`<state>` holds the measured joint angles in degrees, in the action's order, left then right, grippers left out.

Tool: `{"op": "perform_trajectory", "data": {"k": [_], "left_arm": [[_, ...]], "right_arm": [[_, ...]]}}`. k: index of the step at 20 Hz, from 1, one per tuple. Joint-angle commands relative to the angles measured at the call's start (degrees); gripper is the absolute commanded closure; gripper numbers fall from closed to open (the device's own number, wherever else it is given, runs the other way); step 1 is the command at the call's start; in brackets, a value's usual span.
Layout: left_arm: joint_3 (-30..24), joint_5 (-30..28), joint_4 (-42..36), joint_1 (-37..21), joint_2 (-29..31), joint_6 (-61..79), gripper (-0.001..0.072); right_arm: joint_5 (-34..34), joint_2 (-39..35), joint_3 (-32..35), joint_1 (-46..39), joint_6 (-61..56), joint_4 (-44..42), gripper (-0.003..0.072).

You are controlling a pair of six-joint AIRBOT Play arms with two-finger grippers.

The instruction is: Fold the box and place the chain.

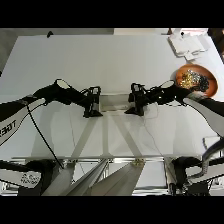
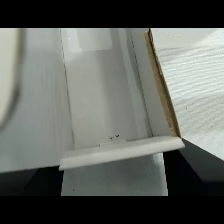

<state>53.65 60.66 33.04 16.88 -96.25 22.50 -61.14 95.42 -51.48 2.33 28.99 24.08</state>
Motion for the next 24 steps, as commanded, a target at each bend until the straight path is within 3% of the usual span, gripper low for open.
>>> {"op": "perform_trajectory", "data": {"k": [1, 2, 5, 11, 14, 16, 17, 21, 24], "left_arm": [[-0.02, -0.02, 0.02, 0.0, -0.04, 0.0, 0.0695], [-0.02, -0.02, 0.02, 0.0, -0.04, 0.0, 0.0695], [-0.02, -0.02, 0.02, 0.0, -0.04, 0.0, 0.0695], [-0.02, -0.04, 0.02, 0.0, -0.04, 0.02, 0.0695], [-0.02, -0.04, 0.02, 0.0, -0.04, 0.02, 0.0695], [-0.02, -0.02, 0.02, 0.0, -0.04, 0.0, 0.0695], [-0.02, -0.02, 0.02, 0.0, -0.04, 0.02, 0.0695], [-0.02, -0.02, 0.0, 0.0, -0.04, 0.0, 0.0695], [-0.02, 0.0, 0.02, 0.0, -0.04, 0.0, 0.0695]], "right_arm": [[-0.33, -0.04, -0.07, 0.04, -0.02, 0.15, 0.0155], [-0.35, -0.15, -0.07, -0.07, -0.02, 0.15, 0.0084], [-1.03, -1.07, -0.07, -1.6, -0.26, 0.7, 0.0085], [-3.87, -4.26, -0.07, -7.39, -5.38, 9.9, 0.0092], [-7.37, -6.93, -0.07, -10.54, -8.2, 12.81, 0.0267], [-11.28, -8.85, -0.07, -11.74, -8.2, 12.17, 0.0582], [-13.38, -9.57, -0.07, -11.69, -8.35, 10.27, 0.0675], [-11.26, -10.03, -0.07, -8.2, -21.18, -6.12, 0.0676], [1.73, -9.94, -0.07, -3.67, -24.55, -11.52, 0.0682]]}}
